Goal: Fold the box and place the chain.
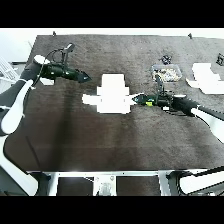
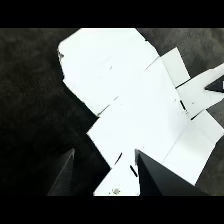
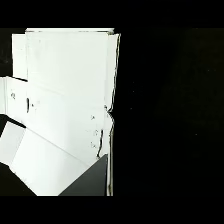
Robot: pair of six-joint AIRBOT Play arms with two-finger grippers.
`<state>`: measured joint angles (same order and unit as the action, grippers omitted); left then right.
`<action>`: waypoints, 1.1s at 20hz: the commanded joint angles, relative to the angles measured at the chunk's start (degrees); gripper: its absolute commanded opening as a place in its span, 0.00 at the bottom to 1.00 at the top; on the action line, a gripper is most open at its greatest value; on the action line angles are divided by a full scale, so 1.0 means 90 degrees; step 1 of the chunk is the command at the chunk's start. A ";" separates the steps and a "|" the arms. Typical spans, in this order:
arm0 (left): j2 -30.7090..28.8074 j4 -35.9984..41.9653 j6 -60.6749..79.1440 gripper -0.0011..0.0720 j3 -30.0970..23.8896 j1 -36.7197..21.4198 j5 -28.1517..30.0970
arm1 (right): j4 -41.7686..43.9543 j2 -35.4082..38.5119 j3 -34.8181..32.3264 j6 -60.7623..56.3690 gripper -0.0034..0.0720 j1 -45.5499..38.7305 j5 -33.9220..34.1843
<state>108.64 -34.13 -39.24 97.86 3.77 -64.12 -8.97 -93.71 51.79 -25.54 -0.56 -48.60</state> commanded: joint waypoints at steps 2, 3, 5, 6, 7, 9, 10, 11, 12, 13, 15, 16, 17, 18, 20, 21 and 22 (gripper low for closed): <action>0.1032 -0.0347 -0.0998 0.62 0.1222 0.0012 -0.0750 | -0.0002 0.0005 -0.0002 0.0041 0.05 0.0002 -0.0010; 0.1166 -0.0333 -0.1008 0.63 0.1343 0.0012 -0.0784 | 0.0000 0.0005 -0.0002 0.0063 0.05 0.0002 -0.0010; 0.1333 -0.0325 -0.1115 0.69 0.1477 0.0012 -0.0736 | 0.0000 0.0005 -0.0002 0.0083 0.05 0.0002 -0.0007; 0.1389 -0.0282 -0.1110 0.69 0.1518 0.0012 -0.0738 | -0.0002 0.0005 -0.0002 0.0085 0.05 0.0002 -0.0007; 0.1452 -0.0221 -0.1095 0.69 0.1557 0.0012 -0.0767 | -0.0002 0.0005 -0.0002 0.0085 0.05 0.0002 -0.0007; 0.1542 -0.0005 -0.0979 0.69 0.1566 0.0024 -0.0799 | -0.0002 0.0005 -0.0002 0.0083 0.05 0.0002 -0.0010; 0.1588 0.0063 -0.0894 0.69 0.1566 0.0058 -0.0833 | -0.0002 0.0005 -0.0002 0.0083 0.05 0.0002 -0.0007; 0.1627 0.0100 -0.0784 0.69 0.1566 0.0104 -0.0874 | 0.0000 0.0005 -0.0002 0.0083 0.05 0.0002 -0.0007; 0.1678 0.0160 -0.0704 0.69 0.1566 0.0177 -0.0925 | 0.0000 0.0005 -0.0002 0.0083 0.05 0.0002 -0.0007; 0.1734 0.0202 -0.0580 0.69 0.1569 0.0265 -0.0911 | 0.0000 0.0005 -0.0002 0.0083 0.05 0.0002 -0.0007; 0.1800 0.0211 -0.0413 0.69 0.1566 0.0413 -0.0750 | 0.0000 0.0005 0.0000 0.0083 0.05 0.0002 -0.0007; 0.1841 0.0248 -0.0413 0.69 0.1569 0.0444 -0.0680 | 0.0000 0.0005 -0.0002 0.0083 0.05 0.0002 -0.0007; 0.1875 0.0265 -0.0413 0.69 0.1569 0.0466 -0.0651 | 0.0000 0.0005 -0.0002 0.0083 0.05 0.0002 -0.0007; 0.1926 0.0279 -0.0418 0.69 0.1566 0.0469 -0.0641 | 0.0000 0.0005 0.0000 0.0085 0.05 0.0002 -0.0005; 0.2021 0.0369 -0.0418 0.69 0.1566 0.0500 -0.0644 | -0.0002 0.0005 0.0000 0.0085 0.05 0.0002 -0.0005; 0.2057 0.0425 -0.0401 0.69 0.1566 0.0508 -0.0627 | -0.0002 0.0005 0.0000 0.0085 0.05 0.0002 -0.0005; 0.2091 0.0605 -0.0291 0.69 0.1569 0.0508 -0.0588 | -0.0002 0.0005 0.0000 0.0085 0.05 0.0002 -0.0007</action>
<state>126.50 -31.11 -43.18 111.90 7.97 -70.08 -8.99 -93.71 51.79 -24.77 -0.56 -48.66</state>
